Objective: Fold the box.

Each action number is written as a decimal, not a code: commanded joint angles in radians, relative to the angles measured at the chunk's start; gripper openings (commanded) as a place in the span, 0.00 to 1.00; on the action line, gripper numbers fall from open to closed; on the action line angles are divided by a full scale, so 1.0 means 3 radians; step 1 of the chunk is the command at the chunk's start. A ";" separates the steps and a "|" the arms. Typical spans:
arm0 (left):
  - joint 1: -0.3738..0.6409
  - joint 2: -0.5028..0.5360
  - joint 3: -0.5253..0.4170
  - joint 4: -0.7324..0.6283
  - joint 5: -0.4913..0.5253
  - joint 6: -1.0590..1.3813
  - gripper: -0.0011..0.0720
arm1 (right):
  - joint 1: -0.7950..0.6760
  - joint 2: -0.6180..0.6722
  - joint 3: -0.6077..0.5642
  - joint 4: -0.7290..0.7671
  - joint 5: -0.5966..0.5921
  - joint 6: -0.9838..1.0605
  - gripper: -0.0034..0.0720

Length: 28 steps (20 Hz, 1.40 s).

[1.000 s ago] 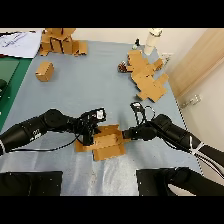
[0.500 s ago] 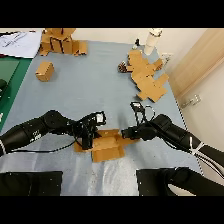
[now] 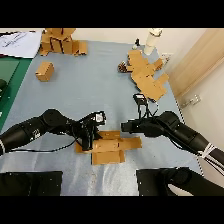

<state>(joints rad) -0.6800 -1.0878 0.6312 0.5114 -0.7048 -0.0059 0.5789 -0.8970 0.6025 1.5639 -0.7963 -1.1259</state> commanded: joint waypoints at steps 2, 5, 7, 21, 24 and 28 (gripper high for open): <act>0.0003 -0.0107 -0.0015 -0.0202 -0.0042 0.0122 0.03 | 0.0004 0.0037 0.0031 -0.0015 0.0011 0.0013 0.05; 0.0001 -0.0201 -0.0015 -0.0224 -0.0039 0.0198 0.03 | 0.0004 0.0037 0.0031 -0.0015 0.0025 0.0013 0.05; 0.0001 -0.0229 -0.0015 -0.0224 -0.0034 0.0211 0.03 | 0.0004 0.0037 0.0031 -0.0015 0.0039 0.0013 0.05; 0.0008 -0.0242 -0.0015 -0.0106 0.0074 0.0209 0.03 | 0.0004 0.0037 0.0031 -0.0018 0.0088 0.0009 0.05; 0.0006 -0.0240 -0.0015 -0.0086 0.0079 0.0192 0.03 | 0.0004 0.0037 0.0031 -0.0024 0.0086 -0.0004 0.05; 0.0006 -0.0240 -0.0015 -0.0086 0.0079 0.0195 0.03 | 0.0014 0.0058 0.0031 -0.0011 -0.0182 -0.0001 0.05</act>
<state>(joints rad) -0.6773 -1.1591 0.6273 0.4782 -0.6811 0.0555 0.5797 -0.8845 0.6109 1.5536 -0.7879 -1.1252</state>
